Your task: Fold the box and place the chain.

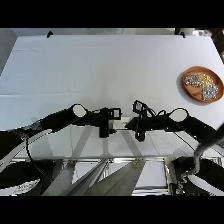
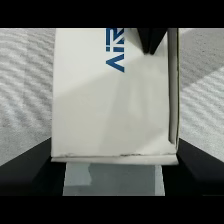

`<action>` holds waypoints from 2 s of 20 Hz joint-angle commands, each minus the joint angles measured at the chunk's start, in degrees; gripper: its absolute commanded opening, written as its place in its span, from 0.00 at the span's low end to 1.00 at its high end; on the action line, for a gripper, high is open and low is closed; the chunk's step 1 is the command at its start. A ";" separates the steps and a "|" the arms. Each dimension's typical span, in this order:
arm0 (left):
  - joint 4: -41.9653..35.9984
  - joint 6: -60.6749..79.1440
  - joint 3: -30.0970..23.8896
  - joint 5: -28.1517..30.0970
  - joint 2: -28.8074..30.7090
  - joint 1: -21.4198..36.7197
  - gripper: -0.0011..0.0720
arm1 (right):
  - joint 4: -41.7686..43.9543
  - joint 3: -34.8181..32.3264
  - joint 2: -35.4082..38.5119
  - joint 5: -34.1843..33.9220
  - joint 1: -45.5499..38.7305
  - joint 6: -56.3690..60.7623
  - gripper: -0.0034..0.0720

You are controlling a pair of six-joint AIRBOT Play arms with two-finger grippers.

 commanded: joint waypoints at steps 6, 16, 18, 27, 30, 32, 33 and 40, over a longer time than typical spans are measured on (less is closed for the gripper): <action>-0.02 -0.02 0.00 -0.04 0.02 0.00 0.20 | 0.94 1.62 9.20 -5.27 -2.03 -0.26 0.05; -0.02 -0.02 0.00 -0.42 0.02 0.00 0.20 | -35.67 5.62 26.67 4.59 -18.95 49.24 0.05; -0.02 -0.02 0.00 -0.50 0.02 -0.02 0.20 | -44.98 6.95 24.85 7.76 -23.87 57.92 0.05; -0.42 -0.02 0.00 0.20 0.02 -0.35 0.19 | -46.56 7.10 3.45 15.85 -36.46 59.93 0.06; -0.42 -0.31 0.00 1.75 0.02 -0.17 0.19 | -46.64 7.10 2.25 16.04 -36.46 59.89 0.06; -0.46 -0.31 0.00 1.33 0.07 -0.20 0.03 | -46.64 7.13 2.25 16.06 -36.46 59.89 0.06; -0.42 -0.66 0.00 1.38 0.20 -0.20 0.03 | -46.62 7.10 2.25 16.31 -36.46 59.89 0.06; 0.00 -5.70 0.00 11.39 5.75 -0.17 0.02 | -46.62 7.10 2.25 16.35 -36.46 59.89 0.06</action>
